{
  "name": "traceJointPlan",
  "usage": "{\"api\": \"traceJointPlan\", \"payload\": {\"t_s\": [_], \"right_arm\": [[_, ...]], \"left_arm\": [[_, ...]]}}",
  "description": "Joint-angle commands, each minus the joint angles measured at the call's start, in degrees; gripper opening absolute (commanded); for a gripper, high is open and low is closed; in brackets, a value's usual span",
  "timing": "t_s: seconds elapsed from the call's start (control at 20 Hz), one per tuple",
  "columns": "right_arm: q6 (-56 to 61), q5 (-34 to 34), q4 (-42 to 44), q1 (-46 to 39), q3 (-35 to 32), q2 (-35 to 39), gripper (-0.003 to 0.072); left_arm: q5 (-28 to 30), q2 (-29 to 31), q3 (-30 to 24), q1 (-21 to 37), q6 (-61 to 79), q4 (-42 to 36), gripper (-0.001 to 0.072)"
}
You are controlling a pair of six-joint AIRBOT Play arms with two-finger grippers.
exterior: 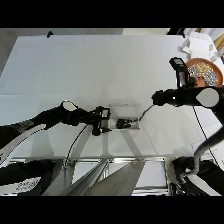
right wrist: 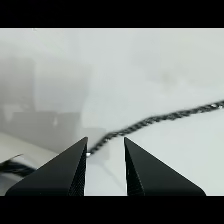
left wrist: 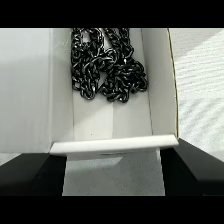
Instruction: Fold the box and place the chain.
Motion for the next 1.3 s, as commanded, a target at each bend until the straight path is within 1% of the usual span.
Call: {"api": "traceJointPlan", "payload": {"t_s": [0.0,0.1,0.15,0.2,0.25,0.4,0.55,0.75,0.9,0.95,1.0,1.05,1.15,1.25], "right_arm": [[-0.26,-1.86,-3.08,-2.27,-0.02,-9.07,0.0261],[-1.46,-2.03,-3.08,-2.27,0.02,-14.38,0.0270],[-1.46,-2.05,-3.32,-2.29,0.02,-16.41,0.0295],[-1.25,-2.14,-3.56,-2.27,0.02,-17.97,0.0338],[-1.25,-2.21,-3.58,-2.27,0.02,-19.08,0.0347],[-0.74,-3.41,-3.96,-2.27,0.02,-19.78,0.0341],[2.19,-4.81,-4.39,-2.27,0.02,-19.78,0.0340],[2.43,-4.83,-4.39,-2.27,0.02,-19.87,0.0338],[4.81,-5.86,-4.61,-2.27,0.02,-20.59,0.0332],[5.01,-6.25,-4.59,-2.27,0.02,-20.92,0.0282],[5.01,-6.47,-4.59,-2.27,0.02,-21.20,0.0252],[5.01,-6.45,-4.59,-2.27,0.02,-21.57,0.0246],[4.98,-6.27,-4.59,-2.23,0.02,-21.92,0.0185],[4.87,-6.25,-4.66,-2.08,0.02,-21.92,0.0079]], "left_arm": [[0.00,0.04,0.00,0.04,0.02,0.00,0.0251],[0.00,0.04,0.00,0.04,0.02,0.00,0.0251],[0.00,0.04,-0.02,0.04,0.02,0.02,0.0251],[0.00,0.04,-0.02,0.04,0.02,0.02,0.0251],[0.00,0.04,0.00,0.04,0.02,0.02,0.0251],[0.00,0.04,0.00,0.04,0.02,0.00,0.0251],[0.00,0.04,0.00,0.04,0.02,0.00,0.0251],[0.00,0.04,0.00,0.04,0.02,0.00,0.0251],[0.00,0.04,0.00,0.04,0.02,0.00,0.0251],[0.00,0.04,-0.02,0.04,0.02,0.00,0.0251],[0.00,0.04,0.00,0.04,0.02,0.00,0.0251],[0.00,0.04,0.00,0.04,0.02,0.00,0.0251],[0.00,0.04,0.00,0.04,0.02,0.00,0.0251],[0.00,0.04,0.00,0.04,0.02,0.00,0.0251]]}}
